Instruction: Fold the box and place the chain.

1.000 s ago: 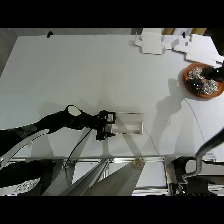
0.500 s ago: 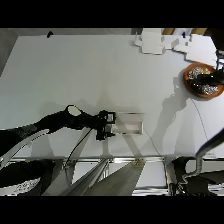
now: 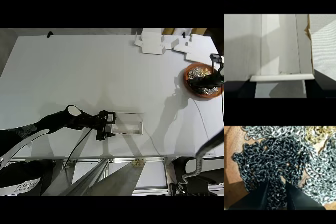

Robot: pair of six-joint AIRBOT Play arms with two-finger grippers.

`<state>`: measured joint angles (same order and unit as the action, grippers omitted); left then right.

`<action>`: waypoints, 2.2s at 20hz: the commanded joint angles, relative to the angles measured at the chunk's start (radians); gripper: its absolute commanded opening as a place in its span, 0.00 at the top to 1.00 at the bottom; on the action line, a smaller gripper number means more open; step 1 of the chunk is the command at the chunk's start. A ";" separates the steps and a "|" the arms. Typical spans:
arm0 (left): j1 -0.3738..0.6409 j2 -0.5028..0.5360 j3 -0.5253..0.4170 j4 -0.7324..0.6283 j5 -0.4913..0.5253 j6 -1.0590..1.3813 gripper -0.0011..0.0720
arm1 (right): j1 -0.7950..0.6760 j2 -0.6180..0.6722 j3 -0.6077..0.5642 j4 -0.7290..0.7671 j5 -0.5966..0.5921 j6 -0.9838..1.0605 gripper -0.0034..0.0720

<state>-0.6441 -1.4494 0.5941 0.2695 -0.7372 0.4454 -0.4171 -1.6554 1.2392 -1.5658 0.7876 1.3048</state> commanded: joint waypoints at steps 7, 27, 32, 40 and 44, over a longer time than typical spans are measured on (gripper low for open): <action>0.000 0.000 0.000 0.000 0.000 0.000 0.70 | 0.000 0.020 0.000 0.003 0.046 -0.005 0.93; 0.000 0.000 0.000 0.000 0.000 0.000 0.70 | 0.082 0.846 0.000 0.445 0.604 -0.031 0.93; 0.000 0.000 0.000 0.000 0.000 0.000 0.70 | 0.337 0.944 0.000 0.446 0.711 0.006 0.93; 0.000 0.000 0.000 0.000 0.000 0.000 0.70 | 0.713 1.073 -0.116 0.445 0.629 0.195 0.93; 0.000 0.000 0.000 0.000 0.000 0.000 0.70 | 0.880 1.088 -0.257 0.446 0.495 0.265 0.93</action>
<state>-0.6441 -1.4494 0.5941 0.2691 -0.7372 0.4454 0.3424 -0.5846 1.0718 -1.1213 1.3849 1.5032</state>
